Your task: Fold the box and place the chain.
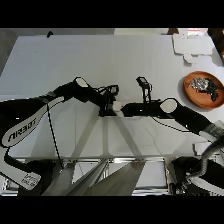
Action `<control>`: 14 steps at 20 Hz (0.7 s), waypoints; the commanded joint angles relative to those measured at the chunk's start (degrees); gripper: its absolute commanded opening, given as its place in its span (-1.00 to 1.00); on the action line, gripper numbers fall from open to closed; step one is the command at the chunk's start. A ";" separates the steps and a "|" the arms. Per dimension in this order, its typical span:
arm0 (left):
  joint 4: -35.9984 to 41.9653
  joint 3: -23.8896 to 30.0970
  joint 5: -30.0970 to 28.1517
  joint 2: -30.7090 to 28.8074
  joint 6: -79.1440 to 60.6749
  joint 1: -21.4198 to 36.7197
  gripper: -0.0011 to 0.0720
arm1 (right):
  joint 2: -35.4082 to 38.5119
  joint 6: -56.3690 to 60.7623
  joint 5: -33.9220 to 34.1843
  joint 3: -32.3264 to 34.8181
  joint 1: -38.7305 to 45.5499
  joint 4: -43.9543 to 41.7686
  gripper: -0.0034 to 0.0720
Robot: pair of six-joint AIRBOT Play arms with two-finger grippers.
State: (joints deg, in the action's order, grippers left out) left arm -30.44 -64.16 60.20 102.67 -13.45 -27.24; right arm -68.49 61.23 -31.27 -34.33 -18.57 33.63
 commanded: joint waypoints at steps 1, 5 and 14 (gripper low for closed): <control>-0.02 0.02 0.02 -0.02 0.00 0.02 -0.22 | 0.11 0.00 1.27 1.36 -0.04 0.61 -0.90; -0.02 0.02 0.04 -0.02 0.00 0.02 -0.22 | 0.87 0.00 3.63 1.33 -0.04 0.61 -0.90; -0.02 0.02 0.02 -0.02 0.00 0.02 -0.22 | 7.91 -0.22 7.65 1.33 -0.02 0.68 -0.89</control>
State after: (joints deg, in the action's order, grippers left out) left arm -30.41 -64.16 60.25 102.67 -13.41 -27.24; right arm -63.72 61.04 -25.85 -32.97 -18.57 34.68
